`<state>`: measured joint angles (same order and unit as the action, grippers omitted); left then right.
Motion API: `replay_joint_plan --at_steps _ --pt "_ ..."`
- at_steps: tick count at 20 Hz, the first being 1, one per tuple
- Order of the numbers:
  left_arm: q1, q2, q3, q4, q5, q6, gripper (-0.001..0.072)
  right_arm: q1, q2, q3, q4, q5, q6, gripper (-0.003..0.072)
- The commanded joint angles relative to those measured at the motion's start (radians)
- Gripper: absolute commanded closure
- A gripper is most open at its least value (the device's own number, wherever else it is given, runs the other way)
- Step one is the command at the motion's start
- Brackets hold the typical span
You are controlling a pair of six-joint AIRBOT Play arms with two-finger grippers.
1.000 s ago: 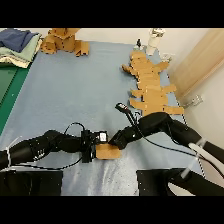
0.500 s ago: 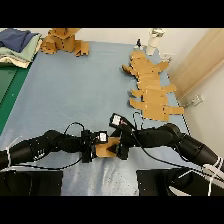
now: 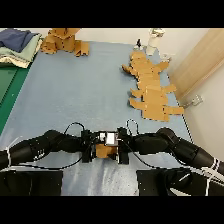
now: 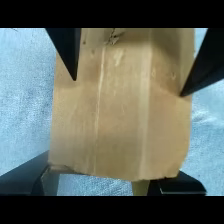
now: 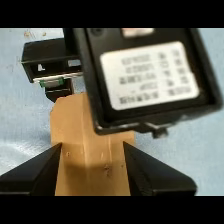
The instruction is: Fold the box.
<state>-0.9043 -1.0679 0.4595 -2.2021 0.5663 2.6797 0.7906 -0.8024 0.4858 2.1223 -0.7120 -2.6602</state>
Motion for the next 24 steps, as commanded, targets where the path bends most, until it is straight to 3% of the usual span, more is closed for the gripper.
replay_joint_plan --at_steps 1,7,11,15,16,17,24 --pt "0.000 0.000 0.000 0.000 0.000 0.000 0.0196 0.008 -0.005 -0.005 -0.023 0.025 -0.079 0.0091" --pt "0.000 0.000 0.000 0.000 0.000 0.000 0.0195 0.078 -0.005 -0.005 -0.191 0.052 -0.043 0.0135" --pt "0.000 0.000 0.000 0.000 0.000 0.000 0.0195 0.078 0.014 -0.005 -0.205 0.051 -0.044 0.0230" --pt "0.000 0.000 0.000 0.000 0.001 0.000 0.0195 0.078 0.052 -0.005 -0.208 0.050 -0.043 0.0255" --pt "0.000 0.000 0.000 0.000 0.000 0.000 0.0195 0.078 0.058 -0.005 -0.218 0.050 -0.037 0.0284" --pt "0.000 0.000 0.000 0.000 0.000 0.000 0.0195 0.078 0.062 -0.005 -0.227 0.049 -0.027 0.0411" --pt "0.000 0.000 0.000 0.000 0.000 0.000 0.0195 0.078 0.069 -0.004 -0.238 0.050 -0.026 0.0421"
